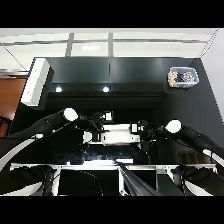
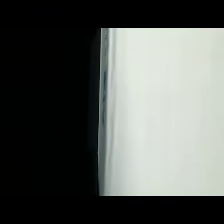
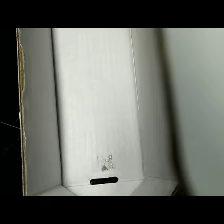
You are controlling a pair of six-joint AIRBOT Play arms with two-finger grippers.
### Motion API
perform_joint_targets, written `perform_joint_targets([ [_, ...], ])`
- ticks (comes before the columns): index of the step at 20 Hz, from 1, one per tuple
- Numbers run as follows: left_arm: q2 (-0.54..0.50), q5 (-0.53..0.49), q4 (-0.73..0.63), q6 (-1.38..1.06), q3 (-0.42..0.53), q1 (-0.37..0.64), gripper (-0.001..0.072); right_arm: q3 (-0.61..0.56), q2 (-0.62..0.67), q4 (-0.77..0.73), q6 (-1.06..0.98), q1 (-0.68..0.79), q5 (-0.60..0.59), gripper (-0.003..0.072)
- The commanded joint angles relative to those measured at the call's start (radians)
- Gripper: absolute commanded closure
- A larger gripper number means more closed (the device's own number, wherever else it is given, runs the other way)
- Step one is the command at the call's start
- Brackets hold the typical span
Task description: Fold the box and place the chain.
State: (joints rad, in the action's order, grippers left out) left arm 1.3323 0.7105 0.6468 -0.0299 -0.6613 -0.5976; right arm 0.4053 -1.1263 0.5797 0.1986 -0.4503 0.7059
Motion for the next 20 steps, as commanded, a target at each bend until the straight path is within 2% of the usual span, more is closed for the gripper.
perform_joint_targets([
  [1, 0.000, 0.000, 0.000, 0.000, 0.000, -0.001, 0.0683, 0.000, 0.000, 0.000, 0.000, 0.000, 0.000, 0.0001],
  [12, 0.000, -0.004, 0.000, -0.001, 0.000, -0.001, 0.0683, 0.002, 0.000, -0.040, -0.007, -0.001, 0.007, 0.0001],
  [18, 0.000, -0.003, 0.000, 0.000, 0.000, -0.001, 0.0682, 0.002, -0.001, -0.006, -0.011, -0.058, -0.013, 0.0004],
  [20, 0.000, -0.003, 0.000, 0.002, 0.000, -0.001, 0.0682, 0.002, -0.001, -0.006, -0.019, -0.058, -0.015, 0.0302],
])
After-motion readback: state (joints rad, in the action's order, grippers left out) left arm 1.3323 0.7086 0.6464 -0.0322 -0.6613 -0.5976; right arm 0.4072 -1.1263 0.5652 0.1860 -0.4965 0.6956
